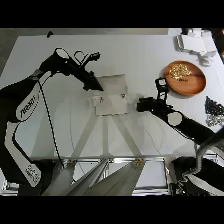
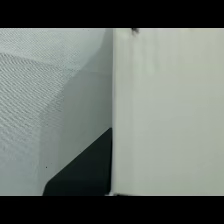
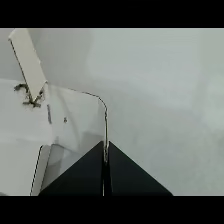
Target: Fold the box and place the chain.
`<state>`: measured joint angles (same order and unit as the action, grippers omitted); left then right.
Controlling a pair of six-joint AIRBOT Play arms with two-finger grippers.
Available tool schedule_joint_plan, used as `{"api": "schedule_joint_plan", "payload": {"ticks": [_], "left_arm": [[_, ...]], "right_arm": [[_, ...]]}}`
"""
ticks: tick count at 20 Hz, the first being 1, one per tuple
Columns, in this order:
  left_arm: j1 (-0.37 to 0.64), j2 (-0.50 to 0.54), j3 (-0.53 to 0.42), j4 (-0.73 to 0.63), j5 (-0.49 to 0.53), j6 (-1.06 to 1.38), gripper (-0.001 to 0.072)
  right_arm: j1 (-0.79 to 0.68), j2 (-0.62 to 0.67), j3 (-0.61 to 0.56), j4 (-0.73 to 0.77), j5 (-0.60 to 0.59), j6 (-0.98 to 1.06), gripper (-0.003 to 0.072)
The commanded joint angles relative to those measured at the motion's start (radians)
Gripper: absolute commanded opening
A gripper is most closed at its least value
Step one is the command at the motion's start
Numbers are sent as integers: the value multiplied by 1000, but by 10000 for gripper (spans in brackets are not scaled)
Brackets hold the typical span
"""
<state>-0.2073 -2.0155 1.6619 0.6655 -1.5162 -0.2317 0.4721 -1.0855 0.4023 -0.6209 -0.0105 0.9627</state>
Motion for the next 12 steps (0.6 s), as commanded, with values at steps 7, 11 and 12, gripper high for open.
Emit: {"api": "schedule_joint_plan", "payload": {"ticks": [7, 11, 12], "left_arm": [[0, 0, 0, 0, 0, 0, 10], [8, 60, 0, 19, -25, -4, 7], [12, 98, 0, 46, -29, -37, 6]], "right_arm": [[0, 1, 1, 0, 8, 32, 411], [0, 46, 2, -10, 2, 27, 655], [0, 68, 2, -11, -8, 23, 655]]}}
